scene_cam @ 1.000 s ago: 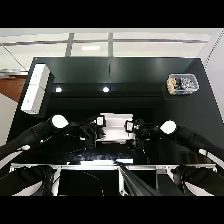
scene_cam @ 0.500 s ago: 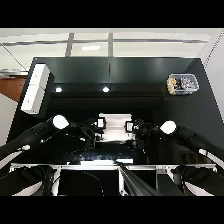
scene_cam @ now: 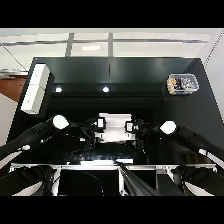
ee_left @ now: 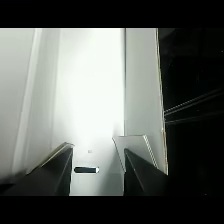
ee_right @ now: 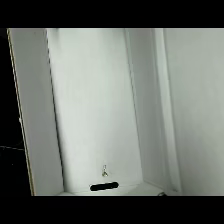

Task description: Fold the box and place the chain.

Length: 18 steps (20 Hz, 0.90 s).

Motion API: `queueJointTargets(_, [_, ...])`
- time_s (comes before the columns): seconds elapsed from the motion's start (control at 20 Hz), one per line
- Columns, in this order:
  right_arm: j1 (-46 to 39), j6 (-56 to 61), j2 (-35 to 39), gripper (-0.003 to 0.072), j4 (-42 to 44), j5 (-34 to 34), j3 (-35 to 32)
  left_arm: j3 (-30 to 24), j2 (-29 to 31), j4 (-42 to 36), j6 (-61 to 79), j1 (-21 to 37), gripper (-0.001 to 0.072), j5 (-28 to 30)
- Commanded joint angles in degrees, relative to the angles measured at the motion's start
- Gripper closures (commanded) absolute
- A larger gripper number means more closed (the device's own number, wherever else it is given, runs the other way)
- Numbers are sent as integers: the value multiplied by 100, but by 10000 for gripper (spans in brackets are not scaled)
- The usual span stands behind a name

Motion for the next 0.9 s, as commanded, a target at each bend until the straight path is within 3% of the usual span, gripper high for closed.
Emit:
queueJointTargets(0.0, [7, 7, 4, 260, 4, -15, 2, -2, -4, 2, 4, -2, 431, -13])
queueJointTargets(0.05, [7, 7, 4, 260, 4, -13, 2, -2, -4, 2, 2, -4, 439, -4])
queueJointTargets(0.1, [7, 7, 4, 260, 4, -13, 2, 0, -4, -7, 0, -2, 318, 28])
queueJointTargets(0.15, [7, 7, 4, 260, 4, -13, 2, 0, 0, 15, -22, 4, 330, 7])
queueJointTargets(0.2, [7, 7, 4, 260, 4, -13, 2, 7, 31, 138, -68, 33, 547, -55])
queueJointTargets(0.25, [7, 7, 4, 260, 4, -13, 2, 4, 107, 365, -129, 76, 676, -72])
queueJointTargets(0.35, [7, 7, 4, 260, 4, -13, 2, 4, 382, 848, -907, 227, 678, -94])
queueJointTargets(0.55, [7, 7, 4, 260, 4, -15, 2, 2, 1329, 1349, -1620, 815, 678, -778])
queueJointTargets(0.7, [7, 7, 4, 260, 4, -15, 2, -9, 1928, 2024, -3171, 1572, 678, -833])
queueJointTargets(0.85, [7, 7, 4, 260, 4, -15, 2, -15, 1989, 2229, -5040, 2540, 676, -1200])
